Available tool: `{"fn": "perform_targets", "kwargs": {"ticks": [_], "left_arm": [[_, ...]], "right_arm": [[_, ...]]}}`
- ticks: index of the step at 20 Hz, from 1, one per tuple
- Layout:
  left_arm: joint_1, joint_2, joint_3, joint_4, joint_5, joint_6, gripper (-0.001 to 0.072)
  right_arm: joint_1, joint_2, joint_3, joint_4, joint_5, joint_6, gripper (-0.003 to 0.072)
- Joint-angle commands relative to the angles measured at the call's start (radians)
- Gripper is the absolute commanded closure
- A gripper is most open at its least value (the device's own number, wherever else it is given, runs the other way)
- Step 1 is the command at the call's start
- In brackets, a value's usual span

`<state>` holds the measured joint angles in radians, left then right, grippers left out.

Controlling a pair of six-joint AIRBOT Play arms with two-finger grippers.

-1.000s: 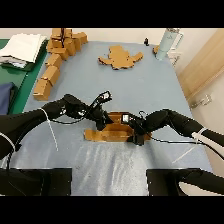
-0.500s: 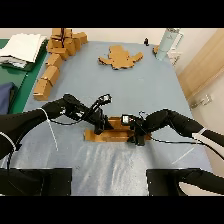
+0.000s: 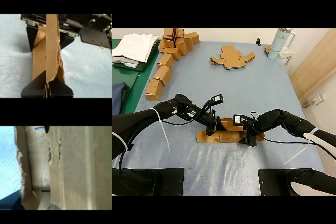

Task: Fold the box.

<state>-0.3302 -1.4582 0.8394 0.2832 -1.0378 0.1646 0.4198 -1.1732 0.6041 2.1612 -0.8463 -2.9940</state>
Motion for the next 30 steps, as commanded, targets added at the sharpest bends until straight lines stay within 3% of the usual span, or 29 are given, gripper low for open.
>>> {"fn": "perform_targets", "kwargs": {"ticks": [1,11,22,25,30], "left_arm": [[-0.001,-0.008,0.001,0.001,0.016,0.0,0.0696],[0.0,-0.025,0.001,0.0,0.088,0.0,0.0696],[0.0,-0.025,0.001,0.001,0.096,-0.035,0.0696],[0.0,-0.025,0.001,0.001,0.096,-0.034,0.0696],[-0.001,-0.025,0.001,0.001,0.095,-0.034,0.0696]], "right_arm": [[0.0,0.003,0.001,0.001,0.0,0.0,-0.0014],[0.0,0.026,0.0,-0.007,-0.009,0.0,-0.0022],[0.0,0.001,0.0,-0.008,0.0,0.001,-0.002],[0.0,0.0,0.0,-0.011,0.0,0.001,0.008],[0.0,0.0,0.0,-0.011,0.001,0.0,0.0129]]}}
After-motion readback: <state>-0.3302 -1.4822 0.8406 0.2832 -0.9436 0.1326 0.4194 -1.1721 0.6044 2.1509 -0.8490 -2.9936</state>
